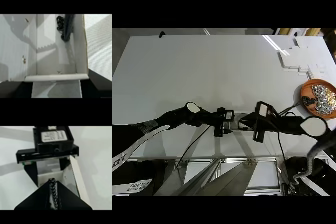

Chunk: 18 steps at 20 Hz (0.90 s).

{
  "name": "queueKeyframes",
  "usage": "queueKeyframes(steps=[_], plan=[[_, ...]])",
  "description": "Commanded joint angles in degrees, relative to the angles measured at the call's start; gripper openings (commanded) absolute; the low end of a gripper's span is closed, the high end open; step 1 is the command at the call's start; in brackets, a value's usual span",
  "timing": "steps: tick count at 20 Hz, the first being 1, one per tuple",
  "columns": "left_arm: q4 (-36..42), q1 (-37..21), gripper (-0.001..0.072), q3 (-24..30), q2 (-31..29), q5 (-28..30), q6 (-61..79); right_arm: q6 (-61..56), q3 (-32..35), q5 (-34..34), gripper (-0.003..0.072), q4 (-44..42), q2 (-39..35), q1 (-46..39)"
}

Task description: Fold the box and place the chain.

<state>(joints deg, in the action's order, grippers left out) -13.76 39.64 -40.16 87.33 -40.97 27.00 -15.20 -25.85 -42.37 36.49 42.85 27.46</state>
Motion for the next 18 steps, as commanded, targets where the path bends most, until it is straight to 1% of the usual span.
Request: queueKeyframes(steps=[1, 2, 3, 4, 6, 8, 10, 12, 14, 16, 18], plan=[[0.0, 0.0, 0.0273, 0.0, 0.0, 0.0, 0.0, -8.4, -0.1, 2.9, 0.0022, 4.4, 5.5, 1.0], [0.0, 0.0, 0.0273, 0.0, 0.0, 0.0, 0.0, -8.6, -0.1, 2.3, 0.0174, 6.0, 6.1, 1.0], [0.0, 0.0, 0.0273, 0.0, 0.0, 0.0, 0.0, -8.6, -0.1, 2.3, 0.029, 7.3, 6.0, 1.0], [0.0, 0.0, 0.0273, 0.0, 0.0, 0.0, 0.0, -8.6, -0.4, 1.8, 0.0298, 9.2, 5.2, 1.0], [0.0, 0.0, 0.0273, 0.0, 0.0, 0.0, 0.0, -8.6, -1.7, -1.2, 0.0288, 13.9, 2.2, 1.0], [0.0, 0.0, 0.0273, 0.0, 0.0, 0.0, 0.0, -8.6, -2.9, -3.8, 0.0218, 19.1, -1.7, 0.5], [0.0, 0.0, 0.0273, 0.0, 0.0, 0.0, 0.0, -8.6, -2.9, -6.3, 0.0218, 21.2, -5.5, -3.2], [0.0, 0.0, 0.0273, 0.0, 0.0, 0.0, 0.0, -8.5, -2.9, -10.0, 0.0218, 23.7, -7.8, -8.7], [0.0, 0.0, 0.0273, 0.0, 0.0, 0.0, 0.0, -8.0, -2.7, -13.5, 0.0218, 25.3, -8.0, -13.9], [0.0, 0.0, 0.0273, 0.0, 0.0, 0.0, 0.0, -1.9, -1.6, -17.1, 0.0218, 26.4, -7.2, -18.2], [0.0, 0.0, 0.0273, 0.0, 0.0, 0.0, 0.0, 3.4, 0.2, -18.2, 0.0218, 27.8, -5.8, -21.0]])
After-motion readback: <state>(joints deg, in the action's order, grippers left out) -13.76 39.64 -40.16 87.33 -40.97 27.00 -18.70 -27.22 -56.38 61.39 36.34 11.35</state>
